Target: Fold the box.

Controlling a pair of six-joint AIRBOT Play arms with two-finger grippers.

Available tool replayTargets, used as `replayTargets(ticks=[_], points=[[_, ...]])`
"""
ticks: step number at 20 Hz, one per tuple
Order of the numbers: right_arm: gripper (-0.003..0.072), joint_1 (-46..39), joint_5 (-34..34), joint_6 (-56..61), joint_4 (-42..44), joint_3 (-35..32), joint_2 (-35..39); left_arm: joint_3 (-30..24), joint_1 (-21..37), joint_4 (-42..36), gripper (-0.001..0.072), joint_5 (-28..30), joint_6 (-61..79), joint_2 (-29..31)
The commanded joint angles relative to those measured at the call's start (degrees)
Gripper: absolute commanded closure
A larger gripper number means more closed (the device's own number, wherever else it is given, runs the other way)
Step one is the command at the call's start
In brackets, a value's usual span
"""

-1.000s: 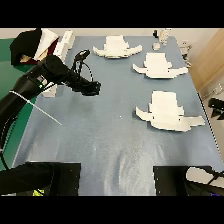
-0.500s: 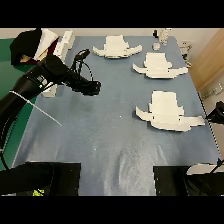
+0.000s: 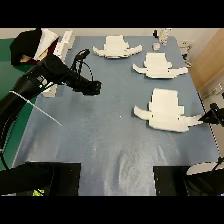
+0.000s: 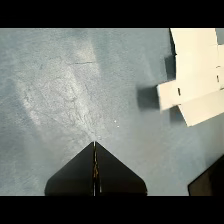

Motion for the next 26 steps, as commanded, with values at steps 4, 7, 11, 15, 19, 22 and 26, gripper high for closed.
replayTargets(ticks=[4, 7, 11, 15, 19, 22, 26], points=[[0.0685, 10.7, -4.2, -1.6, 13.2, -0.5, 0.5, 0.1, 0.3, -1.5, 0.0696, -0.6, 0.0, 0.3], [0.0685, 18.8, -3.3, 1.2, 13.1, -2.6, 2.8, 0.0, 2.3, -1.6, 0.0696, -6.5, 0.5, 1.6], [0.0686, 28.2, 0.9, 4.3, 13.1, -11.0, 10.3, -3.6, 6.6, -1.5, 0.0696, -12.1, 2.6, 6.6], [0.0686, 35.1, 8.1, 6.7, 13.0, -23.7, 20.0, -11.5, 9.0, -3.5, 0.0696, -15.3, 5.0, 12.8], [0.0673, 39.4, 18.2, 11.9, 13.0, -33.5, 27.2, -18.3, 8.9, -4.7, 0.0695, -15.0, 5.6, 15.5], [0.0382, 41.2, 22.9, 16.0, 13.0, -35.1, 27.9, -18.9, 8.9, -4.7, 0.0695, -11.8, 5.6, 15.5], [0.0395, 44.7, 27.6, 19.9, 13.6, -35.1, 27.9, -18.9, 8.9, -4.7, 0.0692, -8.8, 5.7, 15.5]])
